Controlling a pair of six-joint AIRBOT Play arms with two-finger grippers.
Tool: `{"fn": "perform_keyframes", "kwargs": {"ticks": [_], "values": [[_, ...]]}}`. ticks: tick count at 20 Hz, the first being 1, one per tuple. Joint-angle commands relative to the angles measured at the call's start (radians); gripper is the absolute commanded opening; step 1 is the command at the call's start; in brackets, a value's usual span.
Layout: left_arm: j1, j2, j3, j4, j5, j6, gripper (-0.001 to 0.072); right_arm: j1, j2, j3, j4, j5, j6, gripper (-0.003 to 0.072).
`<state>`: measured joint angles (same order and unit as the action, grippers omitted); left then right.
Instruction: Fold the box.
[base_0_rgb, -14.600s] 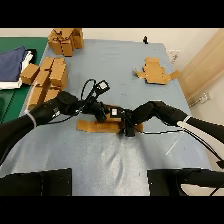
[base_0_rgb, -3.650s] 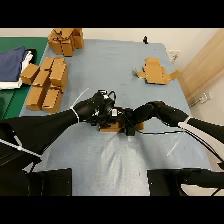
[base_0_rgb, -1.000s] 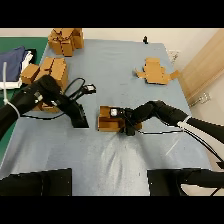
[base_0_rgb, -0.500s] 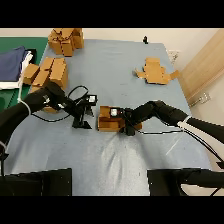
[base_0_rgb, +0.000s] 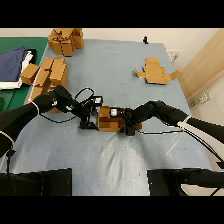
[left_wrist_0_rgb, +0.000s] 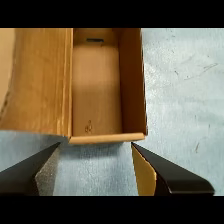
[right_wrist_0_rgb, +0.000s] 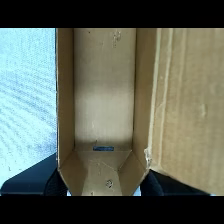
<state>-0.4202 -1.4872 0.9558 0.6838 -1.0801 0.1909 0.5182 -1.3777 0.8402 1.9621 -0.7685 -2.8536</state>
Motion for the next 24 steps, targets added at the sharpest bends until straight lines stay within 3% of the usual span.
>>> {"fn": "perform_keyframes", "kwargs": {"ticks": [1,7,14,23,24], "values": [[-0.033,-0.002,0.0,0.001,0.016,-0.005,0.0691,0.0,0.0,0.0,0.0,0.001,0.0,0.0349],[-0.054,-0.002,-0.016,0.05,0.035,-0.063,0.0691,0.0,0.0,0.0,0.0,0.001,0.0,0.0349],[-0.119,-0.002,-0.042,0.099,0.225,-0.132,0.069,0.0,0.0,0.0,-0.003,0.001,0.0,0.0349],[-0.128,-0.002,-0.042,0.103,0.203,-0.133,0.0688,0.0,0.0,0.0,-0.003,0.001,0.0,0.0349],[-0.128,-0.002,-0.042,0.105,0.196,-0.134,0.053,0.0,0.0,0.0,-0.003,0.001,0.0,0.0349]]}}
